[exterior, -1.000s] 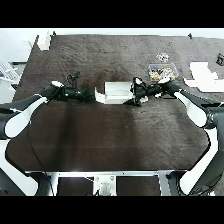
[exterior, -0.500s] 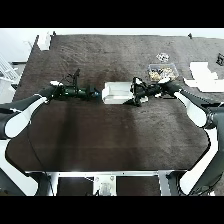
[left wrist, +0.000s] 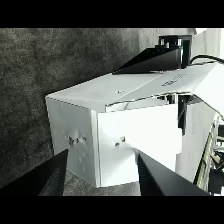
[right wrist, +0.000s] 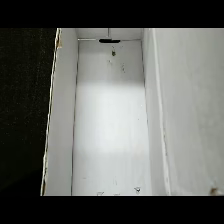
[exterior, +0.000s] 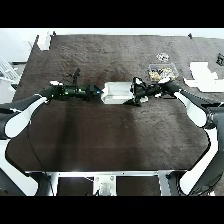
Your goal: Fold the box and place the chain.
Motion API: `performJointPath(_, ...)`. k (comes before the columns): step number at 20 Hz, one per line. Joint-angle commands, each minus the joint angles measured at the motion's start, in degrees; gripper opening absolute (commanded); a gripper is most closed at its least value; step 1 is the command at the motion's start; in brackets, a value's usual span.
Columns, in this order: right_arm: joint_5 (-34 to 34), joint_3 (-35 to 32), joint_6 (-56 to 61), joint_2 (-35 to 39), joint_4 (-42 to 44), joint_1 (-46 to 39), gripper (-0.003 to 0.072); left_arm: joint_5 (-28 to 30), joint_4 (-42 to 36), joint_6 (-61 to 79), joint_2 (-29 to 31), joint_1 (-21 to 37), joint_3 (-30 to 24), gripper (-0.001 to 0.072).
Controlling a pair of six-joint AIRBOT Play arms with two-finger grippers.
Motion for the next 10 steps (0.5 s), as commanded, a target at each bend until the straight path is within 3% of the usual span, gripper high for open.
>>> performJointPath(1,0.02,0.02,0.02,0.02,0.02,-0.02,0.0590,0.39,0.52,-2.97,0.02,-0.33,0.04,0.0497)
performJointPath(6,0.02,0.04,0.02,0.02,0.02,-0.02,0.0590,0.85,1.66,-6.78,0.02,-1.79,0.70,0.0497)
performJointPath(10,0.02,0.04,0.02,0.02,0.02,-0.02,0.0590,-0.44,13.16,-18.91,0.02,-2.27,5.33,0.0497)
